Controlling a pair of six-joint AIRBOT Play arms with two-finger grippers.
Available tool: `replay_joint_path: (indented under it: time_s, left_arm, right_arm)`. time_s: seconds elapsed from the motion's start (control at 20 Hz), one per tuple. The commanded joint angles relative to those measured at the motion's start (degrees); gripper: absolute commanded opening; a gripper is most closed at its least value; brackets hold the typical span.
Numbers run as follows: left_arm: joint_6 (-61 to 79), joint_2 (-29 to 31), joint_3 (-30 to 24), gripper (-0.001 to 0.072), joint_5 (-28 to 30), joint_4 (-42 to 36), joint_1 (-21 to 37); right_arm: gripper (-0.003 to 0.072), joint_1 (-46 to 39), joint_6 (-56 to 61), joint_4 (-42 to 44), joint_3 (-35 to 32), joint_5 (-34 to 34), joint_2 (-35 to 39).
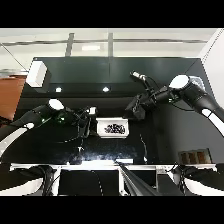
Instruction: Fold the box and place the chain.
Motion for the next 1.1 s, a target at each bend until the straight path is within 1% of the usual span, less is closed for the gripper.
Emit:
replay_joint_path:
  time_s: [0.0,0.25,0.6,0.75,0.95,1.05]
  left_arm:
    - [-0.02,-0.04,-0.04,0.0460,0.02,0.00,-0.04]
    - [-0.02,-0.04,-0.04,0.0460,0.02,0.00,-0.04]
    - [-0.11,-0.04,-0.04,0.0460,0.11,0.00,-0.04]
    - [-0.15,-0.04,-0.04,0.0460,0.15,-0.02,-0.04]
    - [-0.15,-0.04,-0.04,0.0460,0.17,0.00,-0.04]
    - [-0.15,-0.04,-0.04,0.0460,0.17,-0.02,-0.04]
  right_arm:
    - [0.0708,1.86,-2.62,-0.96,0.07,2.40,-0.09]
    - [0.0708,5.25,-1.90,-9.53,0.04,-1.16,-0.09]
    - [0.0708,7.50,-1.88,-13.38,0.04,-1.66,-0.09]
    - [0.0708,8.79,0.26,-13.38,0.07,-1.60,0.17]
    - [0.0708,8.94,3.19,-13.97,0.63,-0.55,3.30]
    - [0.0708,9.88,6.32,-18.12,0.61,-0.57,4.46]
